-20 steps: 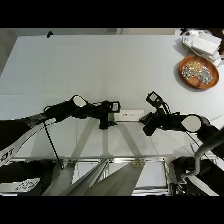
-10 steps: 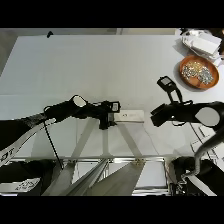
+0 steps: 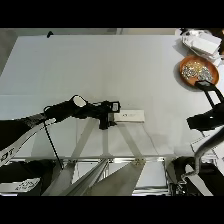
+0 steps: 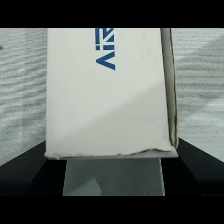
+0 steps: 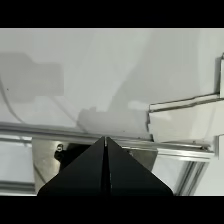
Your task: Fold the box and place the chain.
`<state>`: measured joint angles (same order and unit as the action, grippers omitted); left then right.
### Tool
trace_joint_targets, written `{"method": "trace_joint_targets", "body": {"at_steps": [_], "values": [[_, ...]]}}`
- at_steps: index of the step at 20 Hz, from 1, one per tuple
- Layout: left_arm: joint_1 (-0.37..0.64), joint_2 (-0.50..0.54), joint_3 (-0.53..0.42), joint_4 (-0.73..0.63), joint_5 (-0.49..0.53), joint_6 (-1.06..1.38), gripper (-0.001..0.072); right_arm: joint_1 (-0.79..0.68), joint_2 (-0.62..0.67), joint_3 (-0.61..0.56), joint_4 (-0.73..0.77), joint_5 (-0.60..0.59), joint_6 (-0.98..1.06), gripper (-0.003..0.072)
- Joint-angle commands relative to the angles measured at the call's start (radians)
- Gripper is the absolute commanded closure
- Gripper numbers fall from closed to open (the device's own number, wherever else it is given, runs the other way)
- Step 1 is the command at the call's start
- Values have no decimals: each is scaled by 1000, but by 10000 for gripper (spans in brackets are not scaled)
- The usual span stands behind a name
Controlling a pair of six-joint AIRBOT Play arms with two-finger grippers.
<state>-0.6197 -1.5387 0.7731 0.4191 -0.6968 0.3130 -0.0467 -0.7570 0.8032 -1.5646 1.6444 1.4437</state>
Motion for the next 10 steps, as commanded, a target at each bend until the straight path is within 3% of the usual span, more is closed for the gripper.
{"method": "trace_joint_targets", "body": {"at_steps": [1, 6, 10], "values": [[1, 0, 0, 0, 1, 0, 574, -114, 1, -32, 68, 15, 1, 677], [1, 0, 0, 0, 0, 0, 574, -119, 1, -192, 114, -42, 51, 676], [1, 0, 0, -1, -3, 0, 574, -119, 1, -241, 138, -87, 52, 676]]}}
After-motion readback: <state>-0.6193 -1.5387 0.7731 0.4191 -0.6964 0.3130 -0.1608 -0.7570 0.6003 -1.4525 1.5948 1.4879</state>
